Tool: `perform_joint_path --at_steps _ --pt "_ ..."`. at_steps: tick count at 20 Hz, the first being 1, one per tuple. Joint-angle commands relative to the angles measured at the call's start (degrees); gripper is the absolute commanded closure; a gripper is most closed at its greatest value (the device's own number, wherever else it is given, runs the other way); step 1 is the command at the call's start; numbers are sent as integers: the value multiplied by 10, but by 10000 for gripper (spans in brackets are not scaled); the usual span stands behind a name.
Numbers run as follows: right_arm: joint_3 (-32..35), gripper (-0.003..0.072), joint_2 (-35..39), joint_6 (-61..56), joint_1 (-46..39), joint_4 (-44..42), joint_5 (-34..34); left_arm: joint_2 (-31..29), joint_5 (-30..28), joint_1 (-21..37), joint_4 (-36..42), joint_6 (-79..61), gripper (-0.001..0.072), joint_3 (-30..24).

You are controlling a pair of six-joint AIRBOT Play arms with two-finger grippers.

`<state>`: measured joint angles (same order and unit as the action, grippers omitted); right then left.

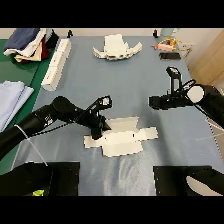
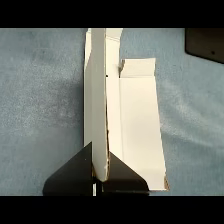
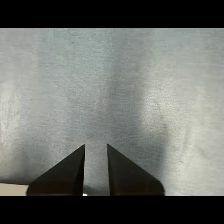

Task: Fold the box.

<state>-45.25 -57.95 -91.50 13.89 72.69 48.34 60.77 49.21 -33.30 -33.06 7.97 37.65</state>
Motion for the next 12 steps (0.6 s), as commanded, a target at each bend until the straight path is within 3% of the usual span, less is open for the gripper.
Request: perform_joint_path --at_steps 1,12 --pt "0 456 0 0 0 0 0 7 2 1 14 -30 695 1" --pt "0 456 0 0 0 -1 0 37 3 1 33 -74 695 1"
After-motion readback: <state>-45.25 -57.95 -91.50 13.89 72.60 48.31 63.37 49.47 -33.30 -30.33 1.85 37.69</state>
